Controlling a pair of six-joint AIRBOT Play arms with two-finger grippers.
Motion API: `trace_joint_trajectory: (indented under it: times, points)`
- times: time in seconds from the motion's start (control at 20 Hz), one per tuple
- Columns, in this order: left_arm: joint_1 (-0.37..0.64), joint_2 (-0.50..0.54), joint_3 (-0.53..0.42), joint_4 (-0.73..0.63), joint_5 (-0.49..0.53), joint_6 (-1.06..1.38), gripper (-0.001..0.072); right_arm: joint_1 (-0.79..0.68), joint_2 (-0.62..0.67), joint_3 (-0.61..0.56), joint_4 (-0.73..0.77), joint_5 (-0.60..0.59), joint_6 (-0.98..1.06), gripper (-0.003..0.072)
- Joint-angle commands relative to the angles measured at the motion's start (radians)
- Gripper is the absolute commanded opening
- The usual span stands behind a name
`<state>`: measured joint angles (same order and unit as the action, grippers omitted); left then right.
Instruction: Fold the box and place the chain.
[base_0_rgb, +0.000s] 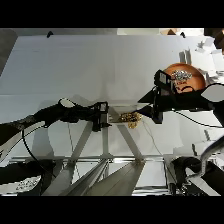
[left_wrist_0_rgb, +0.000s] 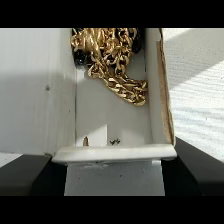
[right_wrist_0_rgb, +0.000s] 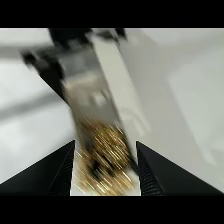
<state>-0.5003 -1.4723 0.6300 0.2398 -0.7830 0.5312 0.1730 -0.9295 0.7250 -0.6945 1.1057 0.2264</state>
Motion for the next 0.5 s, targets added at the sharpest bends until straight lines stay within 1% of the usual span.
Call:
trace_joint_trajectory:
  times: [0.0, 0.05, 0.1, 0.15, 0.25, 0.3, 0.4, 0.45]
  points:
    - [0.0, 0.0, 0.0, 0.0, 0.0, 0.0, 0.0212, -0.035, 0.0, -0.012, -0.173, -0.057, -0.06, 0.0473]
    - [0.0, 0.0, 0.0, 0.0, 0.0, 0.0, 0.0212, -0.056, -0.001, -0.029, -0.168, -0.055, -0.136, 0.0552]
    - [0.0, 0.0, 0.0, 0.0, 0.0, 0.0, 0.0212, -0.079, -0.007, -0.05, -0.164, -0.055, -0.221, 0.0604]
    - [0.0, 0.0, 0.0, 0.0, 0.0, 0.0, 0.0212, -0.1, -0.024, -0.068, -0.155, -0.051, -0.281, 0.0612]
    - [0.0, 0.0, 0.0, 0.0, 0.0, 0.0, 0.0212, -0.147, -0.112, -0.073, -0.094, -0.005, -0.333, 0.0625]
    - [0.0, 0.0, 0.0, 0.0, 0.0, 0.0, 0.0212, -0.158, -0.162, -0.072, -0.073, -0.006, -0.371, 0.0628]
    - [0.0, 0.0, 0.0, 0.0, 0.0, 0.0, 0.0212, -0.157, -0.256, -0.064, -0.068, -0.009, -0.434, 0.067]
    - [0.0, 0.0, 0.0, 0.0, 0.0, 0.0, 0.0212, -0.155, -0.288, -0.064, -0.078, -0.017, -0.449, 0.0673]
